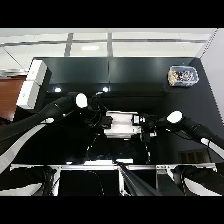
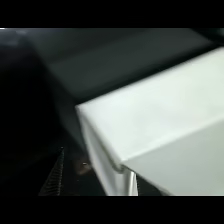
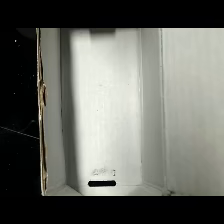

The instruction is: Fold the box and place the chain.

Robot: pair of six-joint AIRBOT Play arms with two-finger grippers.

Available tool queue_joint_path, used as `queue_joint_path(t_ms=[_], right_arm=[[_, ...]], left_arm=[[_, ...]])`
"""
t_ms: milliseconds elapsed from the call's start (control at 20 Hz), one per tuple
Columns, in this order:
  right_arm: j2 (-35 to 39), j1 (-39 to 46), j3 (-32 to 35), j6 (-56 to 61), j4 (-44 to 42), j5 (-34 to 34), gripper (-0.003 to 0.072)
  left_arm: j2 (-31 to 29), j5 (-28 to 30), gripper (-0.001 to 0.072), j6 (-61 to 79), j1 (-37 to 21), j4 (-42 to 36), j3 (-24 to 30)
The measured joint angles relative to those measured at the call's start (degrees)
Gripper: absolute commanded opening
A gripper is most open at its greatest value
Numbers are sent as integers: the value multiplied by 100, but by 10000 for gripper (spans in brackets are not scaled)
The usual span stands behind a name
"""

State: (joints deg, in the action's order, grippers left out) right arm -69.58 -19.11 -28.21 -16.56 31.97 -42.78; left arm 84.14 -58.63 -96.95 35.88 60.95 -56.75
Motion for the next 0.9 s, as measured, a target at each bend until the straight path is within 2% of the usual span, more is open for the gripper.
queue_joint_path(t_ms=[100,550,800,900], right_arm=[[0,0,0,0,-2,0,201],[0,0,0,0,0,0,201],[0,0,0,2,-2,0,202],[0,0,0,4,-2,0,202]], left_arm=[[17,-55,406,-553,179,514,-116],[330,-448,406,-2594,929,1893,-706],[586,-647,382,-3279,1119,2240,-951],[623,-647,244,-3399,1143,2286,-999]])
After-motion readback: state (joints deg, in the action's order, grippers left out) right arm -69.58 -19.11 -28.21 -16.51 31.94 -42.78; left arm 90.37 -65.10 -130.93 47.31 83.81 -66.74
